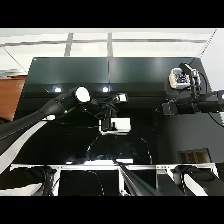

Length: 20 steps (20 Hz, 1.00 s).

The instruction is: Fold the box and place the chain.

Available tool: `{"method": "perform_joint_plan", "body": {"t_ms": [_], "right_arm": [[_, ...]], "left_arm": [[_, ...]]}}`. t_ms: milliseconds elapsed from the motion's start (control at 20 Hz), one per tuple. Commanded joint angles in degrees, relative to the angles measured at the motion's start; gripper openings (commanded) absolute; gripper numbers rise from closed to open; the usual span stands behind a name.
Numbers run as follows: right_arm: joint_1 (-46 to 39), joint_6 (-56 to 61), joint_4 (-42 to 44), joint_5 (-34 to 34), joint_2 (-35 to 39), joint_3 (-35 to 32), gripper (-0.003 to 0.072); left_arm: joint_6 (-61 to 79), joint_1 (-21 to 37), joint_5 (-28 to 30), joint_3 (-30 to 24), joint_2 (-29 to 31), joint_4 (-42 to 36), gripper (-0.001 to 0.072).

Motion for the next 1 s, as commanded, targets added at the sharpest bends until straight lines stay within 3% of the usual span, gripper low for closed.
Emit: {"method": "perform_joint_plan", "body": {"t_ms": [0, 350, 600, 650, 700, 800, 950], "right_arm": [[0.0, 0.0, 0.0, 0.0, 0.0, 0.0, 0.0015], [0.0, 0.0, 0.0, -0.4, 0.0, 0.0, 0.0015], [0.0, 0.0, 0.0, -0.5, 0.0, 0.0, 0.0015], [0.0, 0.0, 0.0, -0.4, 0.0, 0.0, 0.0015], [0.0, 0.0, 0.0, -0.4, 0.0, 0.0, 0.0015], [0.0, 0.0, -0.2, -0.4, 0.0, 0.0, 0.0015], [0.0, 0.0, -1.0, -0.4, 0.0, 0.0, 0.0015]], "left_arm": [[-0.1, -1.2, -0.8, 0.2, -0.1, 3.3, 0.0714], [-12.0, -3.4, 0.0, 0.2, -0.1, 12.5, 0.0712], [-17.0, -7.9, 7.8, 0.2, -2.0, 22.1, 0.0705], [-17.6, -8.0, 8.9, 0.3, -1.8, 23.3, 0.0549], [-19.0, -7.1, 8.4, 0.9, -1.2, 23.7, 0.0345], [-20.5, -2.8, 5.1, 2.9, 1.4, 23.8, 0.0311], [-24.5, 10.1, 0.7, 7.4, 5.5, 23.8, 0.0311]]}}
